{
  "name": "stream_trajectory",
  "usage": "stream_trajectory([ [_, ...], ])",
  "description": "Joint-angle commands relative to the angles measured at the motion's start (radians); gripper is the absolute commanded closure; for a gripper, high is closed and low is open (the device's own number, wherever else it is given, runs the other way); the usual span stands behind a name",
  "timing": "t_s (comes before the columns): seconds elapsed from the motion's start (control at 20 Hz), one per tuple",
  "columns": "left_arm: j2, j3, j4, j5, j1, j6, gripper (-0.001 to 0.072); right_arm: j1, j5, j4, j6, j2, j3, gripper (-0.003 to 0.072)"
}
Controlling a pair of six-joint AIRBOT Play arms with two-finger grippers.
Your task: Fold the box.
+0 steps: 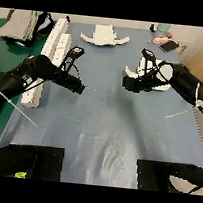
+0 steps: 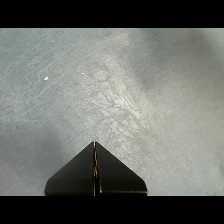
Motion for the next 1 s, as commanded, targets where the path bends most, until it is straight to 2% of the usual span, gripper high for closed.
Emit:
stream_trajectory([
  [0.0,0.000,0.000,0.000,0.000,0.001,0.000,0.0691,0.001,0.000,0.000,0.000,-0.001,0.001,0.0658],
  [0.6,0.000,0.000,0.000,0.000,0.001,0.000,0.0691,0.000,-0.011,-0.010,0.000,-0.001,0.001,0.0659],
  [0.8,0.000,0.000,-0.001,0.012,0.001,0.000,0.0691,0.005,-0.043,0.049,0.055,-0.013,0.000,0.0683],
  [0.9,-0.001,0.000,-0.005,0.035,0.001,0.000,0.0691,-0.033,-0.043,-0.074,0.127,-0.023,0.015,0.0682],
  [0.95,-0.001,0.000,-0.006,0.042,0.001,0.000,0.0691,-0.084,-0.006,-0.156,0.160,-0.028,0.043,0.0681],
])
